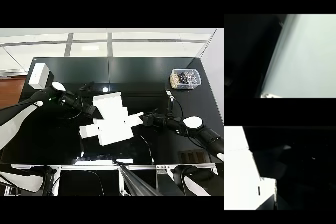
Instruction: Fold the box and place the chain.
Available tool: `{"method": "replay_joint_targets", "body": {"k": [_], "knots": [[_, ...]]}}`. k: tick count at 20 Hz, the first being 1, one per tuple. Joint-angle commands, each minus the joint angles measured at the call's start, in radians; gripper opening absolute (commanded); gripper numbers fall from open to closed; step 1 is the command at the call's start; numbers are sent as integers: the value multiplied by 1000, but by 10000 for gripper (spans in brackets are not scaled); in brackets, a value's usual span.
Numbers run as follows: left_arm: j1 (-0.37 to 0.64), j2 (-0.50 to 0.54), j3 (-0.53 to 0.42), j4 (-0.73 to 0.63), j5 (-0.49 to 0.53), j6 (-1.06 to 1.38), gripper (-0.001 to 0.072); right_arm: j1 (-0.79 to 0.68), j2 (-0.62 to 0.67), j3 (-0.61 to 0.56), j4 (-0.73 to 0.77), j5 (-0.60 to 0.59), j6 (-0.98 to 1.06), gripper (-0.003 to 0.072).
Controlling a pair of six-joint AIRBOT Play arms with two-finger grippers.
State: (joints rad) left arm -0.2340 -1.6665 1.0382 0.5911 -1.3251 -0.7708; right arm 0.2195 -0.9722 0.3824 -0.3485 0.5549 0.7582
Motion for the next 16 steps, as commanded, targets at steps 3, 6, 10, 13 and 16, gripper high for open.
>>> {"method": "replay_joint_targets", "body": {"k": [3, 6, 10, 13, 16], "knots": [[-13, -18, 53, 35, -36, 72, 268, 1, 0, 0, -4, 9, 0, 16], [-19, -49, 76, 26, -38, 63, 228, 1, 0, 0, -16, 26, 0, 16], [-19, -77, 113, 26, -59, 57, 26, -1, 0, 2, -36, 24, 0, 119], [-11, -64, 141, 36, -82, 29, 24, -72, 21, 75, -162, 159, 0, 700], [-16, 9, 115, 46, -111, 32, 22, -191, 65, 226, -363, 393, 0, 700]]}}
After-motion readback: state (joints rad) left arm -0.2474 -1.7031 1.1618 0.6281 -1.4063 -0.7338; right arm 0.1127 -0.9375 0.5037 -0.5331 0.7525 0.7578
